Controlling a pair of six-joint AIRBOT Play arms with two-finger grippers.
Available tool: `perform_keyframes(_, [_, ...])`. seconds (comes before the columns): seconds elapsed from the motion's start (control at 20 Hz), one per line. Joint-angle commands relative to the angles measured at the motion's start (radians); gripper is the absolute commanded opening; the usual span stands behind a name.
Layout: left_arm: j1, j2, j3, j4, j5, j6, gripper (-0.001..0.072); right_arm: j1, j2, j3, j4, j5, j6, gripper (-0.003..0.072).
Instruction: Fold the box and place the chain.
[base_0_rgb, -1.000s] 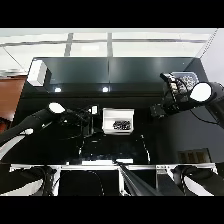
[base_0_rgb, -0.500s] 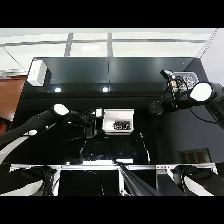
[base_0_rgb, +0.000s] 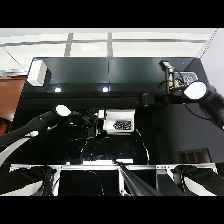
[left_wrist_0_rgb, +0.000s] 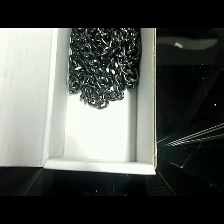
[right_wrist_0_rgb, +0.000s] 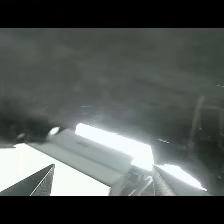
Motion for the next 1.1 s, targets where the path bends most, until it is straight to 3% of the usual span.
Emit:
perform_keyframes(0.0, [-0.001, -0.001, 0.0, 0.003, 0.005, 0.0, 0.0397, 0.076, -0.062, 0.0, 0.113, 0.0, -0.242, 0.0704])
perform_keyframes(0.15, [-0.001, -0.001, 0.0, 0.003, 0.003, 0.0, 0.0397, 0.149, -0.047, 0.026, 0.108, 0.125, -0.587, 0.0704])
perform_keyframes(0.35, [-0.001, -0.001, 0.0, 0.002, 0.003, 0.0, 0.0397, 0.16, -0.031, 0.025, 0.067, 0.207, -0.769, 0.0704])
perform_keyframes(0.6, [-0.001, -0.001, 0.0, 0.002, 0.004, 0.0, 0.0397, 0.163, -0.031, -0.05, 0.129, 0.18, -1.02, 0.0704])
perform_keyframes(0.9, [-0.001, -0.001, 0.0, 0.002, 0.004, 0.0, 0.0397, 0.163, -0.032, -0.099, 0.155, 0.13, -1.062, 0.0697])
perform_keyframes(0.95, [-0.001, -0.001, 0.0, 0.002, 0.004, 0.0, 0.0397, 0.162, -0.032, -0.099, 0.164, 0.13, -1.062, 0.0551])
perform_keyframes(1.0, [-0.001, -0.001, 0.0, 0.002, 0.004, 0.0, 0.0397, 0.163, -0.032, -0.099, 0.168, 0.135, -1.061, 0.0455])
perform_keyframes(1.05, [-0.001, -0.001, 0.0, 0.002, 0.004, 0.0, 0.0397, 0.163, -0.032, -0.099, 0.17, 0.143, -1.056, 0.0279])
